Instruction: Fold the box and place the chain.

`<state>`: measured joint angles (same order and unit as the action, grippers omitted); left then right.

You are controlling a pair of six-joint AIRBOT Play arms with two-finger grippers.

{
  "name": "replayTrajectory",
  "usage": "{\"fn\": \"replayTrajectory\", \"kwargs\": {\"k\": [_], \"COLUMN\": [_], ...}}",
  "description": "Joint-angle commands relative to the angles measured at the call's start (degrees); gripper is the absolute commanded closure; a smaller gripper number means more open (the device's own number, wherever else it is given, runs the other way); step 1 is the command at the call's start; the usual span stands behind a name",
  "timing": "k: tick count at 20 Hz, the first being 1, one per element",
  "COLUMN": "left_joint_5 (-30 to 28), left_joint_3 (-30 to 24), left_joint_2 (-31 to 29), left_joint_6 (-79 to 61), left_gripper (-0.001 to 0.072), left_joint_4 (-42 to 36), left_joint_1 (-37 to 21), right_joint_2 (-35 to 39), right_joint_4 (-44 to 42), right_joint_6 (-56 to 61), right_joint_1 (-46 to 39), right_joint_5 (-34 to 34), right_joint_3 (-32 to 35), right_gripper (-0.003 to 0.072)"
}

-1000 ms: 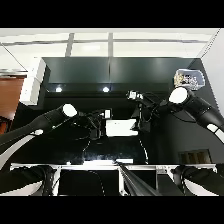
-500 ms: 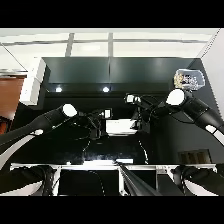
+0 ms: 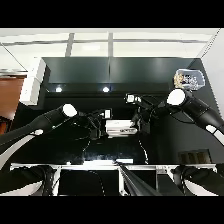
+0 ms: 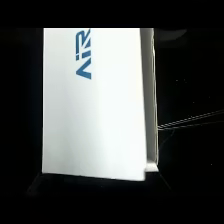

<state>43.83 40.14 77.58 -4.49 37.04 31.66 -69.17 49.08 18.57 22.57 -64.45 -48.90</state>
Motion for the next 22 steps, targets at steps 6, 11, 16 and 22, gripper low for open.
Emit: {"fn": "replayTrajectory", "kwargs": {"k": [6,11,16,22], "left_joint_5": [-0.13,-0.13,-0.11,-0.11], "left_joint_3": [0.02,0.02,0.02,0.02], "left_joint_2": [0.04,0.04,0.04,0.04], "left_joint_6": [0.04,0.04,0.04,0.04], "left_gripper": [0.0367,0.0367,0.0367,0.0367], "left_joint_4": [0.0,0.0,0.0,0.0], "left_joint_1": [0.0,0.0,0.0,0.0], "right_joint_2": [-0.02,-0.02,-0.02,0.11], "right_joint_4": [-0.63,-0.83,-0.83,-0.94], "right_joint_6": [0.09,0.07,0.09,1.36], "right_joint_1": [0.07,0.07,0.07,-0.02], "right_joint_5": [0.57,0.57,0.59,0.55], "right_joint_3": [1.84,1.84,1.84,1.77], "right_gripper": [0.0395,0.039,0.0295,0.0296]}}
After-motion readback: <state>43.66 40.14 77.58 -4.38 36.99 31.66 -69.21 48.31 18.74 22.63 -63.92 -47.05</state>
